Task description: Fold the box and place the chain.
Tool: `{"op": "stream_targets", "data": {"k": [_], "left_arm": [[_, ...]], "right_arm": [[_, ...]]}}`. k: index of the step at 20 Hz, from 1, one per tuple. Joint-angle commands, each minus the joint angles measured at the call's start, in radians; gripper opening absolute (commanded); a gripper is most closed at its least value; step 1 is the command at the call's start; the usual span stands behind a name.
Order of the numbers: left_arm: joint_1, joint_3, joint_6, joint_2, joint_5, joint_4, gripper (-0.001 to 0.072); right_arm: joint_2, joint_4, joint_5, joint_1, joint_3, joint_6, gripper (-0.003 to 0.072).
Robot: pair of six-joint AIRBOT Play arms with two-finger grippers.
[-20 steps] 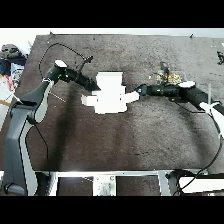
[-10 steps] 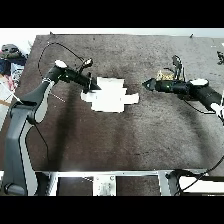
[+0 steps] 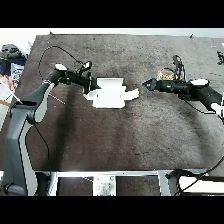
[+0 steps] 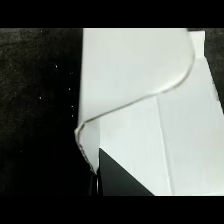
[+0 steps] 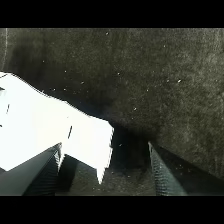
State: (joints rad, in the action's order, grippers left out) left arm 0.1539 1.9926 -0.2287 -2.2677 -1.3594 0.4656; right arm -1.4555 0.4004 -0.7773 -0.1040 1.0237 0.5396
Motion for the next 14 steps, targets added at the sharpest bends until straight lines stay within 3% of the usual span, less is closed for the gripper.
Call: {"op": "stream_targets", "data": {"k": [1, 6, 10, 14], "left_arm": [[-0.001, -0.003, -0.016, -0.002, 0.013, 0.046, 0.0009], [-0.001, -0.003, -0.016, -0.022, 0.015, 0.08, 0.001], [-0.002, -0.002, -0.016, -0.021, 0.016, 0.077, 0.0011], [-0.002, -0.002, -0.015, -0.021, 0.016, 0.076, 0.0011]], "right_arm": [[0.001, -0.004, 0.007, 0.001, 0.0, -0.082, 0.0613], [0.001, -0.003, -0.019, 0.015, 0.0, -0.275, 0.0613], [0.001, -0.003, -0.052, 0.103, 0.0, -0.544, 0.0614], [-0.008, 0.008, -0.045, 0.193, 0.0, -0.679, 0.0616]]}}
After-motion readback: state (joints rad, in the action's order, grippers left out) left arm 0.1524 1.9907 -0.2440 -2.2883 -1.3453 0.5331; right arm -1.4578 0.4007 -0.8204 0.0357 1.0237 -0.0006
